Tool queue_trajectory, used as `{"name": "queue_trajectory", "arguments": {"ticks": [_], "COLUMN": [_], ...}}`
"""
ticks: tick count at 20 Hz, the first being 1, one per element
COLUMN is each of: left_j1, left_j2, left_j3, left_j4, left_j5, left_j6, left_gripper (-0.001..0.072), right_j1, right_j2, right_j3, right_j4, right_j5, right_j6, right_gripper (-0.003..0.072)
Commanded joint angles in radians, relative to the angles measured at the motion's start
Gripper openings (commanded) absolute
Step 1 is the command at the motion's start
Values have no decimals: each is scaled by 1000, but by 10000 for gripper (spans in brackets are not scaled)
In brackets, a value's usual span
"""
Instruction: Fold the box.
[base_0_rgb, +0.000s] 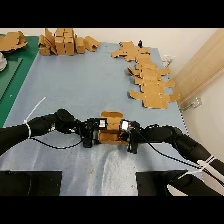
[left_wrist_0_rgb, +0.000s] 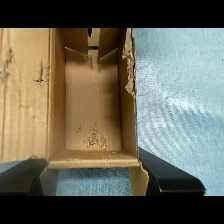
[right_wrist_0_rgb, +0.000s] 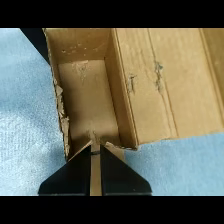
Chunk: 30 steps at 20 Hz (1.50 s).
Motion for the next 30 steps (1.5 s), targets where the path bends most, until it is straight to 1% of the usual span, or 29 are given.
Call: {"name": "queue_trajectory", "arguments": {"ticks": [1, 2, 3, 4, 5, 8, 9, 10, 15, 16, 17, 19, 20, 22, 23, 24, 25, 27, 29, 30], "left_j1": [0, 0, 0, 0, 0, 0, 0, 0, 0, 0, 0, 0, 0, 0, 0, 0, 0, 0, 0, 0], "left_j2": [0, 0, 0, 0, 0, 0, 0, 0, 0, 0, 0, 0, 0, 0, 0, 0, 0, 0, 0, 0], "left_j3": [1, 1, 1, 1, 1, 1, 1, 1, 1, 1, 1, 1, 1, 1, 1, 1, 1, 1, 1, 1], "left_j4": [0, 0, 0, 0, 0, 0, 0, 0, 0, 0, 0, 0, 0, 0, 0, 0, 0, 0, 0, 0], "left_j5": [0, 0, 0, 0, 0, 0, 0, 0, 0, 0, 0, 0, 0, 0, 0, 0, 0, 0, 0, 0], "left_j6": [0, 0, 0, 0, 0, 0, 0, 0, 0, 0, 0, 0, 0, 0, 0, 0, 0, 0, 0, 0], "left_gripper": [526, 526, 525, 525, 526, 526, 526, 525, 526, 526, 526, 526, 526, 526, 526, 526, 526, 526, 526, 526], "right_j1": [1, 1, 1, 1, 6, 32, 32, 32, 31, 27, 17, -4, -16, -34, -44, -51, -53, -63, -102, -128], "right_j2": [-9, -14, -21, -26, -32, -50, -56, -60, -61, -56, -43, 14, 54, 140, 186, 230, 275, 362, 404, 411], "right_j3": [1, 1, 1, 1, 1, 1, 1, 1, 1, 1, 1, 1, 1, 1, 1, 1, 1, 0, -4, -12], "right_j4": [30, 42, 53, 64, 71, 73, 74, 73, 44, 32, 14, -58, -117, -258, -317, -358, -401, -516, -565, -562], "right_j5": [3, 3, 3, 3, 11, 43, 45, 44, 44, 41, 31, -14, -55, -159, -212, -240, -246, -256, -351, -395], "right_j6": [-5, -4, -4, -5, -5, -4, -5, -4, -2, 18, 61, 197, 280, 509, 629, 734, 838, 1112, 1331, 1381], "right_gripper": [86, 105, 107, 218, 346, 362, 409, 481, 481, 464, 464, 463, 401, 128, 38, 6, 6, 4, 2, 2]}}
